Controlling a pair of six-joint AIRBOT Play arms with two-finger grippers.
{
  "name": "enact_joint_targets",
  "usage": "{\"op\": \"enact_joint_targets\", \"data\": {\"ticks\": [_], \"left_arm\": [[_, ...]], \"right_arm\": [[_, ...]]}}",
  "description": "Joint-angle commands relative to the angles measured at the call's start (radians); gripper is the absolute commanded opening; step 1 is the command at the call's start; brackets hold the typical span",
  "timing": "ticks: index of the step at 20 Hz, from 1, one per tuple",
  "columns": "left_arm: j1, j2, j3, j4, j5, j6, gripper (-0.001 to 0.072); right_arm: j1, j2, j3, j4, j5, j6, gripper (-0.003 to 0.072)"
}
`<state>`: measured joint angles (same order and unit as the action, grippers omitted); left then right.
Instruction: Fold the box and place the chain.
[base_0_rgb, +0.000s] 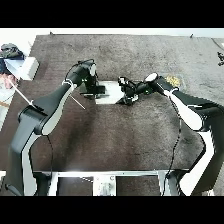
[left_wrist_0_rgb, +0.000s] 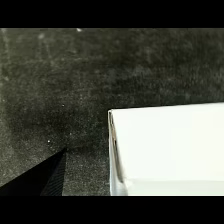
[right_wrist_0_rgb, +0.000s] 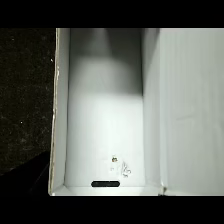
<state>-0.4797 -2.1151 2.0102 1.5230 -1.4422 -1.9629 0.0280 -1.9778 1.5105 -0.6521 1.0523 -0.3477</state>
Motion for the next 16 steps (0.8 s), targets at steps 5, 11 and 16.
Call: {"op": "enact_joint_targets", "data": {"ticks": [5, 11, 16], "left_arm": [[0.008, 0.069, 0.022, -0.027, -0.031, 0.278, 0.0437], [0.010, 0.201, 0.017, -0.015, 0.034, 0.478, 0.0576], [0.063, 0.240, 0.002, -0.160, 0.073, 0.647, 0.0575]], "right_arm": [[0.000, 0.000, 0.000, 0.002, 0.002, 0.000, 0.0538], [0.000, 0.000, 0.000, 0.001, 0.002, 0.000, 0.0537], [0.000, 0.000, 0.000, 0.001, 0.002, 0.000, 0.0538]]}}
